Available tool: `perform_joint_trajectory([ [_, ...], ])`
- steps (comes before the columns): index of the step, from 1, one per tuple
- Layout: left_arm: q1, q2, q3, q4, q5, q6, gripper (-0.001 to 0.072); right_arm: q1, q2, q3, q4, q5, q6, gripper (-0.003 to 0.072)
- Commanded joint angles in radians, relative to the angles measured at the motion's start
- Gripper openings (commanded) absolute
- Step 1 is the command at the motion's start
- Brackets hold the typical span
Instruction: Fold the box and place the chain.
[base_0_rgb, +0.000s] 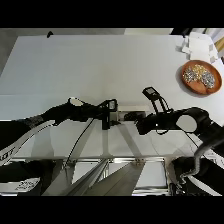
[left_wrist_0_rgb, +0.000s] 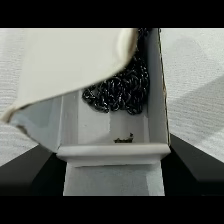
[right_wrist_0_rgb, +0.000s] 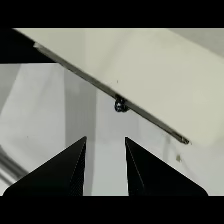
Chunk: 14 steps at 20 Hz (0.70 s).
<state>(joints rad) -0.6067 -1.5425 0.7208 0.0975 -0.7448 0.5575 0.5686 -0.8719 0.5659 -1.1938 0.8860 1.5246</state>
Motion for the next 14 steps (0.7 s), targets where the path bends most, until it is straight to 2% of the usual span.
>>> perform_joint_trajectory([
  [1,0.001,0.0,0.0,0.0,0.0,0.0,0.0031,0.061,-0.094,-0.012,-0.033,-0.104,0.086,0.0275],
  [3,0.0,0.0,0.0,0.0,0.0,0.0,0.0031,0.09,-0.152,-0.012,-0.059,-0.15,0.159,0.0274],
  [6,0.0,0.0,0.0,0.0,0.0,0.0,0.0031,0.099,-0.167,-0.012,-0.113,-0.197,0.249,0.0273],
  [10,0.001,0.0,0.0,0.0,0.0,0.0,0.0031,0.099,-0.167,-0.012,-0.202,-0.183,0.349,0.0263],
  [14,0.001,0.0,0.0,0.0,0.0,0.0,0.0031,0.099,-0.166,-0.012,-0.217,-0.183,0.368,0.0243],
])
